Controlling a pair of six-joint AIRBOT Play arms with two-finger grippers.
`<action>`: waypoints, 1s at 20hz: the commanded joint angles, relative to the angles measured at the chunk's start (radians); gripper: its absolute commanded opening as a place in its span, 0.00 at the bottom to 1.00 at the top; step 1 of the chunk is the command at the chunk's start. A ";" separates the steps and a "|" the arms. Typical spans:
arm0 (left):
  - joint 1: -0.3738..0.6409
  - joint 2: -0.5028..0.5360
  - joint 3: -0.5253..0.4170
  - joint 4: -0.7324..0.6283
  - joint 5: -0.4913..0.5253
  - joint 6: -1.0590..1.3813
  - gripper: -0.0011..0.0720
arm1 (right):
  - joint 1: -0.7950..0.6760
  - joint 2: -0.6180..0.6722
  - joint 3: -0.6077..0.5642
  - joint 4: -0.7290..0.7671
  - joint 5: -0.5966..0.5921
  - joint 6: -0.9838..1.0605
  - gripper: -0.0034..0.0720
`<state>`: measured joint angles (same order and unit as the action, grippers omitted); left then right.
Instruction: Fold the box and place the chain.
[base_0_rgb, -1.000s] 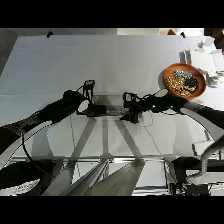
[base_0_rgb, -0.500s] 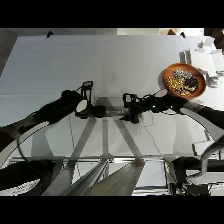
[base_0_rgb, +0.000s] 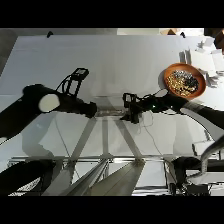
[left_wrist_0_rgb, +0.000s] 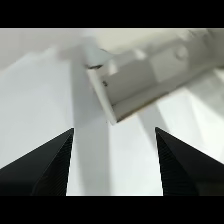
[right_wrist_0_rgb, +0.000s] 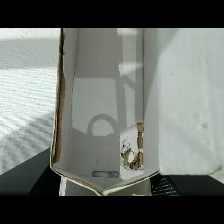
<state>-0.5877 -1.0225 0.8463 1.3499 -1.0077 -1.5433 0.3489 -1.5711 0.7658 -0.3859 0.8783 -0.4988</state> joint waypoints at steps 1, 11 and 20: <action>0.058 0.074 -0.080 -0.063 0.059 0.525 0.78 | 0.000 0.000 0.001 0.000 0.000 0.000 0.62; 0.364 -0.187 -0.228 -0.727 0.077 1.832 0.97 | 0.000 0.000 0.001 0.000 0.000 0.000 0.62; 0.403 -0.421 -0.228 -0.958 0.042 2.220 0.97 | 0.000 0.000 0.001 0.000 0.000 0.000 0.62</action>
<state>-0.1963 -1.3960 0.6189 0.4591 -0.9569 0.5568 0.3489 -1.5711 0.7658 -0.3859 0.8787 -0.4992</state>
